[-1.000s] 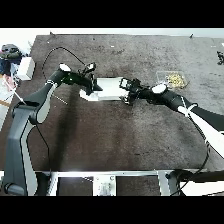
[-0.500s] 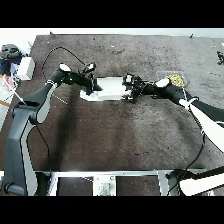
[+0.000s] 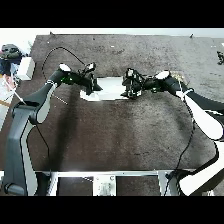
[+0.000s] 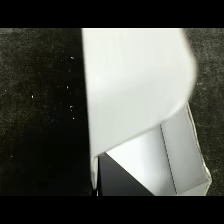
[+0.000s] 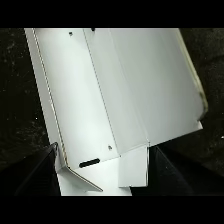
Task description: Fold the box and place the chain.
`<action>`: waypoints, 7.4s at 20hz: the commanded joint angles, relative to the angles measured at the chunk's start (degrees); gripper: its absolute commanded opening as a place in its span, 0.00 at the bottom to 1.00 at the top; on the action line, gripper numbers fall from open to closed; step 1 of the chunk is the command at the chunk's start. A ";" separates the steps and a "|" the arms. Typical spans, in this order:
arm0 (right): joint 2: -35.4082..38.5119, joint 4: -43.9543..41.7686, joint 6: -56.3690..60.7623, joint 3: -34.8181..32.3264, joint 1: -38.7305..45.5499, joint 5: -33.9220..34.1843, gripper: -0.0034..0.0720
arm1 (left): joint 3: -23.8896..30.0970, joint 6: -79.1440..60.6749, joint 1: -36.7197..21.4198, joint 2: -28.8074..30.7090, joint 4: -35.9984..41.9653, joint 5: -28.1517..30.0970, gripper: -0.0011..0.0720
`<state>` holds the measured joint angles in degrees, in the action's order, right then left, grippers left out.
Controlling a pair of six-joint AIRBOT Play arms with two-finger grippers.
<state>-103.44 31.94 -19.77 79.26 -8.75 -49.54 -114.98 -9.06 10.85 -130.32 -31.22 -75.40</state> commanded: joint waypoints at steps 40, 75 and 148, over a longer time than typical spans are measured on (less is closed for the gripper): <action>-16.22 3.61 3.08 17.00 0.13 -16.90 0.88 | 0.00 0.00 -0.02 -0.04 0.00 -0.04 0.03; -19.91 2.21 7.67 22.86 0.50 -22.47 0.92 | 0.00 0.00 0.00 -0.04 0.02 -0.07 0.03; -20.98 4.26 6.08 22.82 0.72 -21.00 0.60 | -0.20 6.27 -7.02 6.60 7.56 -15.37 0.48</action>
<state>-124.38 36.25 -13.72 102.10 -8.03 -70.50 -115.24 -3.64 4.27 -124.49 -25.71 -87.55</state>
